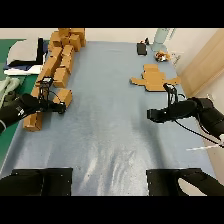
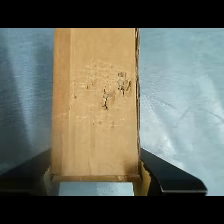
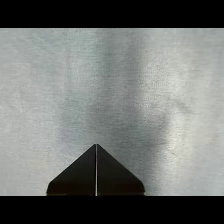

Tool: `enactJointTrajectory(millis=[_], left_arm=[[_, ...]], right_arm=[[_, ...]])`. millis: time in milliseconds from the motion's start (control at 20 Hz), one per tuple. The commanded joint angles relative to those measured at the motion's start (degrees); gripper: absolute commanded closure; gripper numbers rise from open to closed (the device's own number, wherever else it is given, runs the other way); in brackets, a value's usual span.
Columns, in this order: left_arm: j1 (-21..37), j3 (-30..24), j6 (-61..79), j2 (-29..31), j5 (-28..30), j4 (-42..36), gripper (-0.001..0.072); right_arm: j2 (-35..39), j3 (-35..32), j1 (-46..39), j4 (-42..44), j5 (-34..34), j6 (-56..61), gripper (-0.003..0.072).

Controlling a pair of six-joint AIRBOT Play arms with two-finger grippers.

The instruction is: Fold the box.

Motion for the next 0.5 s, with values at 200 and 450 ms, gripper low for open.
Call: enactJointTrajectory(millis=[200, 450], left_arm=[[2.6, 12.0, -4.3, -12.5, 0.1, 0.5, 0.0189], [4.6, 14.4, -5.9, -16.0, -0.1, 1.2, 0.0189]], right_arm=[[0.0, 0.0, 0.0, 0.2, 0.1, 0.0, 0.0683], [0.0, 0.0, 0.0, 0.2, 0.1, 0.0, 0.0683]])
